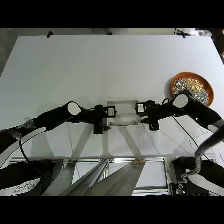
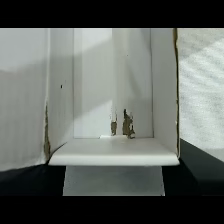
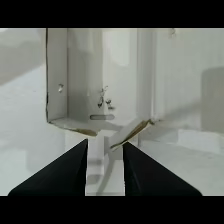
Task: Fold the box and place the chain.
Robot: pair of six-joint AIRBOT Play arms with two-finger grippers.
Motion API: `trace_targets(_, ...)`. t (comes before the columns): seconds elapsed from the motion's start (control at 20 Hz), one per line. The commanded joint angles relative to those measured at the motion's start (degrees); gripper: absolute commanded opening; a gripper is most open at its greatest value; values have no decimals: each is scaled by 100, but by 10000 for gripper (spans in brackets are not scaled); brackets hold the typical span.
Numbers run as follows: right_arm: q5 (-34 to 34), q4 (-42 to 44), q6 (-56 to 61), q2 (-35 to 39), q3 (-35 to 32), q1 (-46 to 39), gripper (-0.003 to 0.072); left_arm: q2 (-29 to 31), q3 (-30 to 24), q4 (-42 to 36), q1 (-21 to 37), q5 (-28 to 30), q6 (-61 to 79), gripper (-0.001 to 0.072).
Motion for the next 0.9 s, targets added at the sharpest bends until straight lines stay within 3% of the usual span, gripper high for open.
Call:
trace_targets(0.0,-52,317,-70,-44,-4,26,218,4,-2,0,-2,2,2,205)
trace_targets(0.6,-616,378,-321,-57,-4,511,154,4,-2,0,-2,0,2,205)
trace_targets(0.75,-649,378,-321,-109,-4,511,159,4,-2,0,-2,0,2,205)
trace_targets(0.85,-595,378,-315,-201,-4,514,213,4,-2,0,-2,0,2,205)
